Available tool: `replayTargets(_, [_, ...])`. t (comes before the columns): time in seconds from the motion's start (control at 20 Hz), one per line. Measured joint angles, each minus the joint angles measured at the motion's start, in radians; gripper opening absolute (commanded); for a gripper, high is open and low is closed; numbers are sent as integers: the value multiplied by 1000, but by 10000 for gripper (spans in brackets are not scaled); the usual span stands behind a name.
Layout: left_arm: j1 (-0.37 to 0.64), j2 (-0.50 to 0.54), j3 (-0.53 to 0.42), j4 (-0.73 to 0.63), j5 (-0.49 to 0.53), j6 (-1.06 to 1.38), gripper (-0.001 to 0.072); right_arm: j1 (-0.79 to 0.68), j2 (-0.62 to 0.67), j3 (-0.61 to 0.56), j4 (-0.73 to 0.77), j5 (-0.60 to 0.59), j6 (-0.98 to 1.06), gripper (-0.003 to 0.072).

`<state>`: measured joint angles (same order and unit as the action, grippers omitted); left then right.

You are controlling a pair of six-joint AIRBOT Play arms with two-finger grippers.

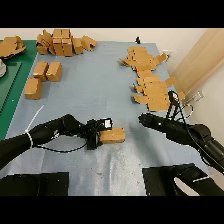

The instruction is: Fold the box.

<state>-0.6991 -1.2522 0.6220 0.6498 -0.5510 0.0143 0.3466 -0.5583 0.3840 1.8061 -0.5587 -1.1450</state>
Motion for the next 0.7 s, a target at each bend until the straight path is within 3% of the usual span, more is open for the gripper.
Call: replayTargets(0.7, [0, 2, 0, -6, 22, -7, 460, -41, 6, 16, 56, -34, 14, 4])
